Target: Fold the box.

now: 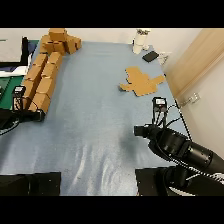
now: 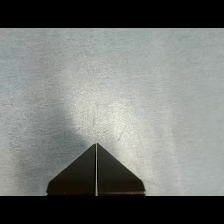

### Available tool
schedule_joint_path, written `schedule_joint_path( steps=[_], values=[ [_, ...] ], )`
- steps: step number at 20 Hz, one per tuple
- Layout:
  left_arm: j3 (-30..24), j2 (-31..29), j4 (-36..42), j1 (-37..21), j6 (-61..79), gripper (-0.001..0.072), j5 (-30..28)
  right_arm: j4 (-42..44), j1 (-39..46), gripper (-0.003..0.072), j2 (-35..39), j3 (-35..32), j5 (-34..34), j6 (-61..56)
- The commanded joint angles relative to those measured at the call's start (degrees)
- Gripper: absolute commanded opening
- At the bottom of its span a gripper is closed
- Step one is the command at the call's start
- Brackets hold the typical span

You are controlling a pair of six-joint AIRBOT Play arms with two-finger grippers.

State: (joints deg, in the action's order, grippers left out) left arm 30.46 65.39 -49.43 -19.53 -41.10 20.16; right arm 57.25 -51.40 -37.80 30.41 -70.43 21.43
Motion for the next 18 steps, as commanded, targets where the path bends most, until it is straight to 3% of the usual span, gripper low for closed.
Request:
schedule_joint_path(
  steps=[1,11,12,13,18],
  values=[
    [0.81,1.05,0.26,-0.07,-3.96,0.0392,-3.26,-0.02,0.02,0.0006,0.00,0.04,0.44,0.00],
    [1.68,1.11,0.68,-0.11,-3.89,0.0396,-4.94,0.02,0.00,0.0007,-0.02,0.04,2.71,0.00],
    [1.68,1.09,0.68,-0.09,-3.91,0.0597,-4.22,0.02,0.00,0.0006,-0.02,0.04,2.71,0.00],
    [1.68,1.09,0.72,-0.11,-3.93,0.0699,-3.85,0.07,0.00,0.0006,-0.02,0.04,2.71,0.00],
    [1.77,1.03,0.50,-0.20,-3.93,0.0699,-1.14,0.28,0.00,0.0006,0.00,0.07,2.71,0.00]
  ],
)
